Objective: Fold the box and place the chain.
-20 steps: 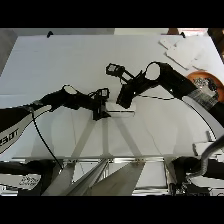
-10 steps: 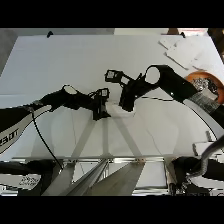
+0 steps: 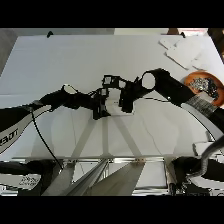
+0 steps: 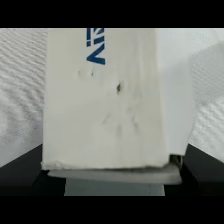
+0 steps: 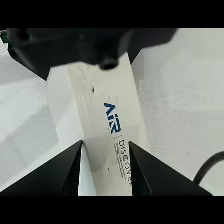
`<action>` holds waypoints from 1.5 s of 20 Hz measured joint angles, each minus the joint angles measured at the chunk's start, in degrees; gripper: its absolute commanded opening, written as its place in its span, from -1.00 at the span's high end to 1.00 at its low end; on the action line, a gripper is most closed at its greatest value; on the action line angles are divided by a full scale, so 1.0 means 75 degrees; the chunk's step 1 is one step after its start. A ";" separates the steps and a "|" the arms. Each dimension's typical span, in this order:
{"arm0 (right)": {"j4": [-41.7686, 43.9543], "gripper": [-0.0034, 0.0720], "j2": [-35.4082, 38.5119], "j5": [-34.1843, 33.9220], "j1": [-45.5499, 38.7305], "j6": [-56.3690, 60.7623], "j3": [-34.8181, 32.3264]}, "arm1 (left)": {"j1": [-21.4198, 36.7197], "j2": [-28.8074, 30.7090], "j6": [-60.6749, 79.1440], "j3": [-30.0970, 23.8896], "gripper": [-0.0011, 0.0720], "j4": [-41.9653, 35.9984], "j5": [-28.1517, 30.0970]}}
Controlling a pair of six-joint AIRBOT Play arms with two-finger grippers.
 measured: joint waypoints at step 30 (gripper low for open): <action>-0.0128 0.05 0.0207 -0.0533 0.0539 0.0064 -0.0574 | -0.0009 0.0000 0.0029 0.0000 0.05 0.0041 -0.0082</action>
